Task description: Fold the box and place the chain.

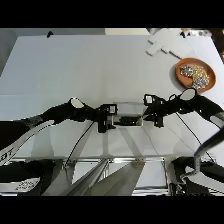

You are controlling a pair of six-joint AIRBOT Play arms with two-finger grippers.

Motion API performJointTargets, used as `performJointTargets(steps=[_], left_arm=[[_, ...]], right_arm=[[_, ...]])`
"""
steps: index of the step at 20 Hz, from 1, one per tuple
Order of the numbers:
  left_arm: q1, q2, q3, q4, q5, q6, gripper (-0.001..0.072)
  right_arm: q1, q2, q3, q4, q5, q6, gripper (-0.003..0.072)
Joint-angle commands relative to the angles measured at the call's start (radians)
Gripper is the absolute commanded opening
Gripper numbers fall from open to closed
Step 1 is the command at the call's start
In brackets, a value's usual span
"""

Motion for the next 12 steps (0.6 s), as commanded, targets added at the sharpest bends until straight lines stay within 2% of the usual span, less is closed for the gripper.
performJointTargets(steps=[1, 7, 9, 10, 12], left_arm=[[0.000, 0.001, 0.000, 0.000, 0.000, 0.000, 0.0009], [-0.001, 0.001, 0.000, 0.000, 0.000, 0.000, 0.0009], [0.000, 0.001, 0.000, 0.000, 0.000, 0.000, 0.0009], [0.000, 0.001, 0.000, 0.000, 0.000, 0.000, 0.0009], [0.000, 0.001, 0.000, 0.000, 0.000, 0.000, 0.0009]], right_arm=[[0.003, -0.013, -0.008, 0.049, -0.025, -0.047, 0.0222], [0.005, -0.013, -0.008, 0.055, 0.005, -0.046, 0.0216], [0.005, -0.013, -0.008, 0.052, 0.014, -0.045, 0.0122], [0.005, -0.013, -0.008, 0.045, 0.014, -0.040, 0.0051], [0.005, -0.011, -0.008, 0.037, 0.009, -0.007, 0.0018]])
